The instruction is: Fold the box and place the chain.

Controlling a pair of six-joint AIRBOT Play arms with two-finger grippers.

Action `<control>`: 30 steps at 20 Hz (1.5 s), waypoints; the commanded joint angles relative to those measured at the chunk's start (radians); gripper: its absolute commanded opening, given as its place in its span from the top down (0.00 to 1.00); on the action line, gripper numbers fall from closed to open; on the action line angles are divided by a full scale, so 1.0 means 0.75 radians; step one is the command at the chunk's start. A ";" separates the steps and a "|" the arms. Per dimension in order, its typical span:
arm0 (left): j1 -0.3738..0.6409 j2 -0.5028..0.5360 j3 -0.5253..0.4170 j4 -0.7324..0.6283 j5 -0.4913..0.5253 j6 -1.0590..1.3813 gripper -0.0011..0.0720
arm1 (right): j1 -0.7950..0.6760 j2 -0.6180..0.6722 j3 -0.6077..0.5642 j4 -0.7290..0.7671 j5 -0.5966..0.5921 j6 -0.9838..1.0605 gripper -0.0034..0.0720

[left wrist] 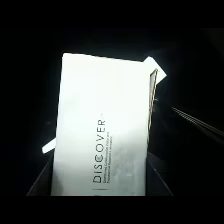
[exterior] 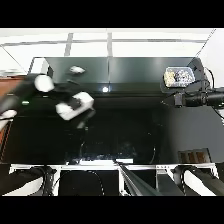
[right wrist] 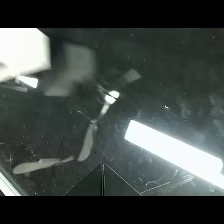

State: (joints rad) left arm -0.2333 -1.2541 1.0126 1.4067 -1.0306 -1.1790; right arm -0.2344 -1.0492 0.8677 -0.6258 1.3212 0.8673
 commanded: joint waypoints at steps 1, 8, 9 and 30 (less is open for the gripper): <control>0.467 0.117 -0.098 0.201 -0.010 -0.347 0.50 | 0.000 0.001 0.001 0.002 -0.033 0.001 0.93; 0.803 -0.123 -0.024 -0.007 0.416 -0.169 0.50 | 0.000 0.000 0.001 0.007 -0.067 0.025 0.93; 0.798 -0.178 0.018 -0.018 0.428 -0.148 0.50 | 0.001 0.000 0.001 0.006 -0.077 0.025 0.93; 0.649 0.354 0.099 -0.341 0.008 -0.283 0.95 | 0.415 -0.197 0.001 -0.676 -0.921 0.480 0.93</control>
